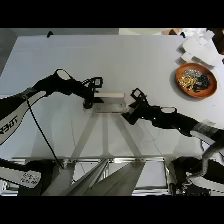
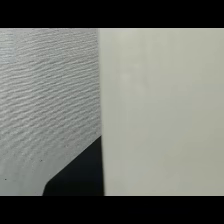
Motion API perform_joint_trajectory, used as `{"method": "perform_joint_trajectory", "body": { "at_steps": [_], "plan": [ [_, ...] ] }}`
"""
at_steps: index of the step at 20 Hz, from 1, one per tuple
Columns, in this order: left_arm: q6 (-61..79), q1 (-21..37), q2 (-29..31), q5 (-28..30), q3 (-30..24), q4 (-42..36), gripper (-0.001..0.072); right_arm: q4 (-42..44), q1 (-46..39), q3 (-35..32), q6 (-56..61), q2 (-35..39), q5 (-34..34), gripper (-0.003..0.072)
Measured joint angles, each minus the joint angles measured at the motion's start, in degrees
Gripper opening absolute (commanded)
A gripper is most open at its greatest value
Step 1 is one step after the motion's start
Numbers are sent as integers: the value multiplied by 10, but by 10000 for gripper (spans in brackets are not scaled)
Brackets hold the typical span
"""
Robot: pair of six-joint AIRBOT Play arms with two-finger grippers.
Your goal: Fold the box and place the chain.
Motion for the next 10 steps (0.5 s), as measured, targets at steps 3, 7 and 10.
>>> {"method": "perform_joint_trajectory", "body": {
  "at_steps": [3,7,10],
  "plan": [
    [0,0,0,0,0,0,11,-18,0,21,7,-2,24,674],
    [0,0,0,0,0,0,11,-59,0,43,16,-2,36,674],
    [0,0,0,0,0,0,11,-87,0,51,19,-2,35,674]
  ]
}}
